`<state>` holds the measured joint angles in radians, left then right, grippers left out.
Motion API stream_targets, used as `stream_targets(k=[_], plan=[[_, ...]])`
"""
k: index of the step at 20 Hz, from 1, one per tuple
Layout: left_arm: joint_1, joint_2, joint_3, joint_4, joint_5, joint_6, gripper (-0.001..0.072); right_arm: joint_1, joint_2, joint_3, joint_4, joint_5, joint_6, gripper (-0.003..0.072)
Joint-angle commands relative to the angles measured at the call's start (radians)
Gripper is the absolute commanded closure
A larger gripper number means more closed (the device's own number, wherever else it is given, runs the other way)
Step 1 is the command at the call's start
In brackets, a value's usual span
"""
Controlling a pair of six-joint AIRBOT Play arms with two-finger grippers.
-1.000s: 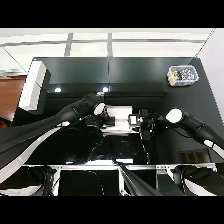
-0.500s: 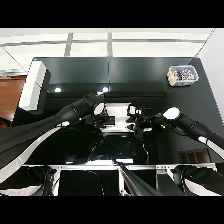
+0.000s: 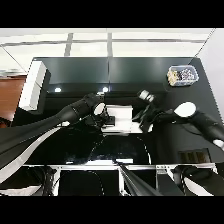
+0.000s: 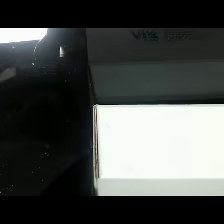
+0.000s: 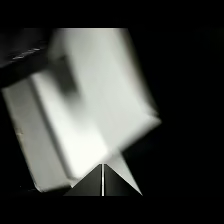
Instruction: Fold the box and place the chain.
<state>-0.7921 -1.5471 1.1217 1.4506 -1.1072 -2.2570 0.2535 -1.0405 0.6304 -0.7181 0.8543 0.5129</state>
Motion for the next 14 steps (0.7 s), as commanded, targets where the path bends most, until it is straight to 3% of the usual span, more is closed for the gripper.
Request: stream_targets(k=[1,2,4,6,12,14], plan=[[0.001,0.000,0.000,0.003,-0.002,0.002,0.0683,-0.237,0.101,0.039,-0.343,0.172,0.661,0.0675],[0.001,0.000,0.000,0.003,-0.002,0.002,0.0683,-0.343,0.099,0.015,-0.346,0.181,0.752,0.0675],[0.001,0.000,0.000,0.003,-0.002,0.002,0.0683,-0.500,0.084,-0.078,-0.214,0.153,0.848,0.0675],[0.001,0.000,0.000,0.003,-0.002,0.002,0.0683,-0.544,0.038,-0.169,-0.061,0.156,0.791,0.0675],[0.001,0.000,0.000,0.003,-0.002,0.002,0.0683,-0.307,-0.162,-0.203,0.245,0.157,0.572,0.0675],[0.001,0.000,0.000,0.003,-0.001,0.002,0.0683,-0.224,-0.189,-0.168,0.275,0.146,0.544,0.0675]])
